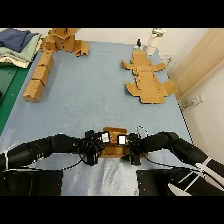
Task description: Fold the box.
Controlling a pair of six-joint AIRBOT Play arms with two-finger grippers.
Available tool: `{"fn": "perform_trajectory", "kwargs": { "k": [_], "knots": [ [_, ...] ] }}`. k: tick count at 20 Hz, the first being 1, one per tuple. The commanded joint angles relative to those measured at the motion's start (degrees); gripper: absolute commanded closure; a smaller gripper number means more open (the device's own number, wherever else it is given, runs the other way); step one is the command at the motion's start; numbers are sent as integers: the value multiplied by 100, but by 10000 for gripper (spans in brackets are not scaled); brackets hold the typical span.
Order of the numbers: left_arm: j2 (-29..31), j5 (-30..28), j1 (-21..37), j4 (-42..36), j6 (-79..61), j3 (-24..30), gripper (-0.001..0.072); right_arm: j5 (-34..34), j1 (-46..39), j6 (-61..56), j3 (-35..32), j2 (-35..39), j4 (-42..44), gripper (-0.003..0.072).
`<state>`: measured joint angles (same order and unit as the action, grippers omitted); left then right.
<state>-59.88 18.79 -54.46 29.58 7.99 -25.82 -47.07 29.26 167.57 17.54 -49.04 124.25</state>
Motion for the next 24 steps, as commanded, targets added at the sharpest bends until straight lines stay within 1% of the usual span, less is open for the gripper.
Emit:
{"fn": "perform_trajectory", "kwargs": {
  "k": [1, 3, 5, 7, 9, 10, 11, 12, 13, 14, 16, 18, 21, 24],
  "knots": [
    [85, 420, 328, 44, 260, 4, 697, 0, 2, 2, 0, -4, 2, 187],
    [315, 957, 660, 245, 793, 4, 697, 0, 2, 2, 0, -4, 2, 187],
    [656, 1637, 1126, 988, 1762, 7, 697, 0, 2, 2, 0, -4, 2, 187],
    [1056, 2212, 1692, 1937, 3198, 4, 697, 0, 2, 2, 0, -4, 2, 187],
    [1517, 2391, 2369, 2896, 5219, 7, 698, 2, 2, 2, 0, -4, 2, 187],
    [1705, 2465, 2747, 3187, 6140, 11, 698, 0, 2, 2, 0, -4, 2, 187],
    [1840, 2590, 3189, 3340, 6800, 37, 697, 0, 2, 2, 0, -4, 2, 187],
    [1867, 2730, 3582, 3331, 6990, 76, 698, 2, 2, 2, 0, -4, 2, 187],
    [1814, 2848, 3875, 3191, 6990, 131, 698, 0, 2, 2, 0, -4, 2, 187],
    [1687, 2973, 4033, 2839, 6961, 184, 697, 0, 2, 2, 0, -4, 2, 187],
    [1272, 3316, 3974, 2127, 6526, 212, 698, 0, 2, 2, 0, -4, 0, 187],
    [789, 3506, 3668, 1628, 6286, 214, 698, 0, 2, 2, 0, -4, 0, 187],
    [240, 3189, 2855, 1392, 6310, 212, 698, 0, 2, 2, 0, -4, 0, 187],
    [96, 2828, 2170, 1191, 6686, 214, 699, 0, 2, 2, 0, -4, 0, 187]
  ]
}}
